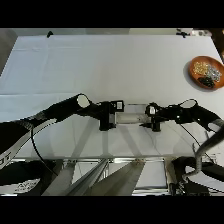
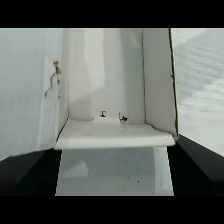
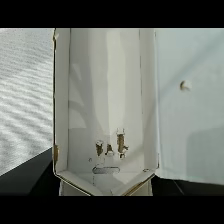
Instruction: Fold the box and place the chain.
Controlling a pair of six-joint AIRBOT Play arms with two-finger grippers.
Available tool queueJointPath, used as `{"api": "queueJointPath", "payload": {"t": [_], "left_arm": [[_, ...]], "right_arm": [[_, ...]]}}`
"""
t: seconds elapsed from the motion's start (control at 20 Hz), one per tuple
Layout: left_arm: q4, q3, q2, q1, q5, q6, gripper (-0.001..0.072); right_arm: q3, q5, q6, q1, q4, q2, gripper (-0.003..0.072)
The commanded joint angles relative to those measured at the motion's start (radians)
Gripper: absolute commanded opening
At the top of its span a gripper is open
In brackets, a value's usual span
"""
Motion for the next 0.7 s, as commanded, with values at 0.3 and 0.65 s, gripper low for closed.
{"api": "queueJointPath", "payload": {"t": [0.3, 0.65], "left_arm": [[-0.017, 0.000, -0.040, -0.054, 0.027, -0.005, 0.0705], [-0.018, 0.000, -0.041, -0.057, 0.027, -0.005, 0.0318]], "right_arm": [[0.000, 0.000, 0.000, 0.001, 0.000, 0.000, 0.0461], [0.000, 0.000, 0.000, 0.001, 0.000, 0.000, 0.0461]]}}
